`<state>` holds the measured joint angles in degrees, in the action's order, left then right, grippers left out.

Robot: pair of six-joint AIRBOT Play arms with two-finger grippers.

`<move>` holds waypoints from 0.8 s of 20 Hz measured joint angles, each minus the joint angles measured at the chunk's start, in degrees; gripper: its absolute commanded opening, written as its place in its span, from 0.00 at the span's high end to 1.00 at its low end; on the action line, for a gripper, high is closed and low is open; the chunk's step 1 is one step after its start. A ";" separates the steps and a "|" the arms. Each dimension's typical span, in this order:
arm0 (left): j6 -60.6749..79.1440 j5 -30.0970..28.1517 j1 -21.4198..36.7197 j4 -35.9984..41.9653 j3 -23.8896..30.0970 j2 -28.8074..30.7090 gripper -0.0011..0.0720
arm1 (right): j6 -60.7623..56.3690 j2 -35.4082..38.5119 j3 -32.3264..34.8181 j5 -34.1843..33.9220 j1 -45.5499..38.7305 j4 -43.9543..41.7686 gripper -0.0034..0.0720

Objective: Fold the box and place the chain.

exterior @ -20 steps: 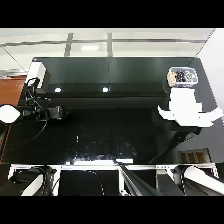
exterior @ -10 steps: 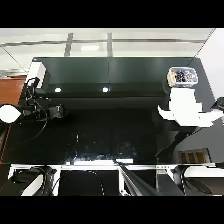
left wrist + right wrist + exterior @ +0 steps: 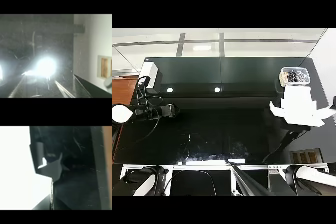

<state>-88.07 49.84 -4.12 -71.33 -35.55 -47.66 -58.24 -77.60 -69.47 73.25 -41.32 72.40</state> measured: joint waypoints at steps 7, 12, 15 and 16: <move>0.66 -0.26 -0.61 1.68 0.00 -0.11 0.02 | 1.22 24.76 19.71 -5.97 9.51 -13.79 0.93; 11.06 0.68 -0.83 16.61 -0.74 -5.44 0.02 | -1.38 36.02 34.86 -13.44 21.88 -25.35 0.93; 19.50 3.78 -1.03 28.50 -3.30 -13.18 0.02 | -3.23 37.94 41.11 -19.52 30.95 -30.03 0.93; 22.08 4.26 -1.36 31.58 -4.59 -16.20 0.02 | -3.78 38.27 42.53 -21.20 33.62 -30.69 0.93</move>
<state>-66.00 54.11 -5.48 -39.75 -40.14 -63.86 -62.02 -39.33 -26.94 52.05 -7.70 41.71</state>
